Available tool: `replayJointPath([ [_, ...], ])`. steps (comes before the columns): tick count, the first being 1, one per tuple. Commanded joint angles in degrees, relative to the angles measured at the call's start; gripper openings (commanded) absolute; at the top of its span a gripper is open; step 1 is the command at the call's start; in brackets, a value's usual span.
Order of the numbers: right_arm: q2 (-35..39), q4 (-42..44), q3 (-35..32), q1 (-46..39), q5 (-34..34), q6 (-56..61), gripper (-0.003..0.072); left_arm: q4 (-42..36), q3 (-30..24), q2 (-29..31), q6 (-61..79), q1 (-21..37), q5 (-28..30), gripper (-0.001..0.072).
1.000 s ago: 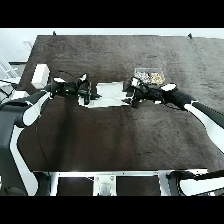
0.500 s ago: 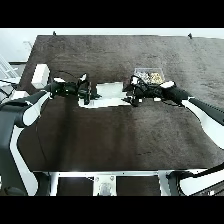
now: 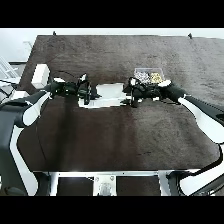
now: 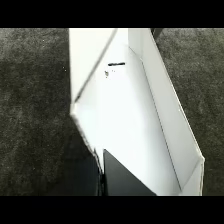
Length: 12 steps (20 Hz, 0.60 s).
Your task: Fold the box and place the chain.
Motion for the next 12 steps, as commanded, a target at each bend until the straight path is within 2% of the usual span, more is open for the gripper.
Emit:
replayJointPath([
  [1, -0.3, -0.3, 0.2, 0.1, 2.8, 0.7, 0.0634, 0.0, 0.0, 0.0, 0.0, 0.0, 0.1, 0.0022],
  [7, -0.9, -1.0, 0.7, 0.1, 3.4, 1.0, 0.0634, 0.0, 0.0, 0.0, 0.0, 0.0, 0.1, 0.0022],
  [12, -5.1, -2.6, 5.2, 0.1, 8.5, -1.4, 0.0635, 0.0, 0.0, 0.0, 0.0, 0.0, 0.1, 0.0022],
])
